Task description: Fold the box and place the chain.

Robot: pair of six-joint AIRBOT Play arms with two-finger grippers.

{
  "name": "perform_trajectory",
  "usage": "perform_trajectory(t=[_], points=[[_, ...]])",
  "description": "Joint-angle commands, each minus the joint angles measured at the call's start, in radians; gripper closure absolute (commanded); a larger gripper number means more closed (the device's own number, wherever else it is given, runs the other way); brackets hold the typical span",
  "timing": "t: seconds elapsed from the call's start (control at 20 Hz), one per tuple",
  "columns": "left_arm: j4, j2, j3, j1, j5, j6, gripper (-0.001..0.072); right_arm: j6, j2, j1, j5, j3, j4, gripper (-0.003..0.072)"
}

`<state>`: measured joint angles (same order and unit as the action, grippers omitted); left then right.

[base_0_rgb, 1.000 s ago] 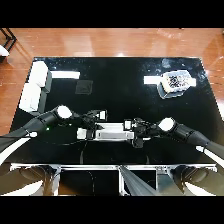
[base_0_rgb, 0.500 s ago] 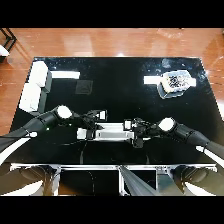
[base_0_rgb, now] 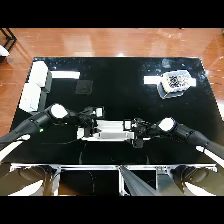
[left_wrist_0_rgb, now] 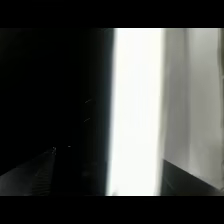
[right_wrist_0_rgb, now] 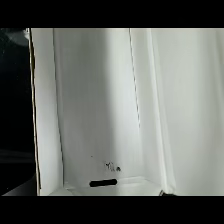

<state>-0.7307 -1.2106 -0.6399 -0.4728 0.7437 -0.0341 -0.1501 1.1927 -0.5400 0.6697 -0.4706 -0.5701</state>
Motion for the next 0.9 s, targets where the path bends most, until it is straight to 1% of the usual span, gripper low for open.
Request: perform_trajectory(t=[0.0, 0.1, 0.15, 0.2, 0.25, 0.3, 0.35, 0.4, 0.45, 0.5, 0.6, 0.7, 0.85], points=[[-0.103, 0.081, 0.000, 0.050, -0.001, 0.155, 0.0077, 0.000, 0.001, 0.000, 0.000, 0.000, 0.001, 0.0213], [-0.139, 0.151, 0.000, 0.092, 0.029, 0.245, 0.0079, 0.001, 0.001, 0.000, 0.000, 0.000, 0.001, 0.0212], [-0.140, 0.190, 0.000, 0.109, 0.071, 0.280, 0.0092, 0.000, 0.001, 0.000, 0.000, 0.000, 0.000, 0.0213], [-0.140, 0.222, 0.000, 0.119, 0.129, 0.312, 0.0174, 0.000, 0.001, 0.000, 0.000, 0.000, 0.000, 0.0212], [-0.140, 0.251, 0.000, 0.120, 0.209, 0.355, 0.0375, 0.000, 0.001, 0.000, 0.000, 0.000, 0.000, 0.0212], [-0.126, 0.268, 0.000, 0.117, 0.299, 0.394, 0.0630, 0.000, 0.001, 0.000, 0.000, 0.000, 0.000, 0.0212], [-0.101, 0.270, 0.000, 0.117, 0.390, 0.406, 0.0689, 0.000, 0.001, 0.000, 0.000, 0.000, 0.000, 0.0212], [-0.069, 0.269, 0.005, 0.118, 0.448, 0.410, 0.0690, 0.000, 0.001, 0.000, 0.000, 0.000, 0.000, 0.0212], [-0.026, 0.269, 0.015, 0.118, 0.452, 0.410, 0.0690, 0.000, 0.001, 0.000, 0.000, 0.000, 0.000, 0.0212], [0.032, 0.269, 0.028, 0.118, 0.408, 0.409, 0.0690, 0.000, 0.001, 0.000, 0.000, 0.000, 0.000, 0.0212], [0.135, 0.262, 0.044, 0.118, 0.277, 0.404, 0.0690, 0.000, 0.001, 0.000, 0.000, 0.000, 0.000, 0.0212], [0.201, 0.229, 0.045, 0.118, 0.161, 0.401, 0.0689, 0.000, 0.001, 0.000, 0.000, 0.000, 0.000, 0.0212], [0.242, 0.133, 0.041, 0.096, 0.096, 0.311, 0.0691, 0.001, 0.001, 0.000, 0.000, 0.000, 0.000, 0.0212]])
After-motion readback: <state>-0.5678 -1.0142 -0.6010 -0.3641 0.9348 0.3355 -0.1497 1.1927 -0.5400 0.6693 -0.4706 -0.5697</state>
